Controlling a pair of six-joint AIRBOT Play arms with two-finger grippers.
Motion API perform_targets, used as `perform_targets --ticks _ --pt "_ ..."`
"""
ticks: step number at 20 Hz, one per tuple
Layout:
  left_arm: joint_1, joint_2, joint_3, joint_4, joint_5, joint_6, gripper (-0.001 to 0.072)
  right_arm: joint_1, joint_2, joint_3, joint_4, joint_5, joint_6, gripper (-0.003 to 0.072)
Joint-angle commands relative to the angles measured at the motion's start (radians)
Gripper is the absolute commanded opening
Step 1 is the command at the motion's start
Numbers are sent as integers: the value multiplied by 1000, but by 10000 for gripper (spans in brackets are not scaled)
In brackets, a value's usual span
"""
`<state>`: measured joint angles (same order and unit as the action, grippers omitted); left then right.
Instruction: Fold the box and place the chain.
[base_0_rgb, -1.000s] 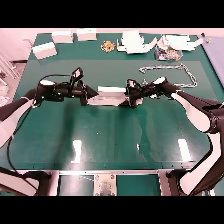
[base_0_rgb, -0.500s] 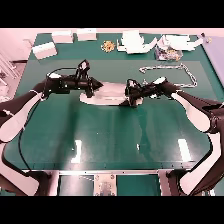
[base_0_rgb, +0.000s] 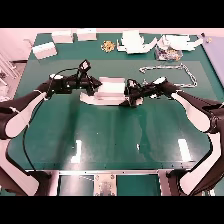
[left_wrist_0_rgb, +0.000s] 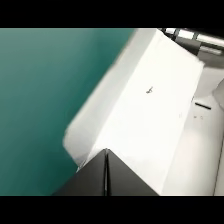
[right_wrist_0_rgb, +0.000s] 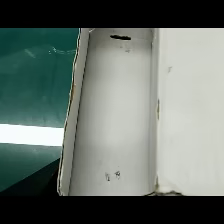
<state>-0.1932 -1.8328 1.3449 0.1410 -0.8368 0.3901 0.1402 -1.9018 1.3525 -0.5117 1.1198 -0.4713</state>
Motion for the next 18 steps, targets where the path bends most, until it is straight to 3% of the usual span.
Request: perform_targets --ticks 1,14,18 --pt "0 -23 1 2 18 -12 16 0 0 0 -1 0 -1 575" --pt "-53 -55 2 65 42 -41 19 0 0 0 0 0 -1 575" --pt "-53 -43 50 66 43 -41 19 0 0 0 0 0 -1 575"
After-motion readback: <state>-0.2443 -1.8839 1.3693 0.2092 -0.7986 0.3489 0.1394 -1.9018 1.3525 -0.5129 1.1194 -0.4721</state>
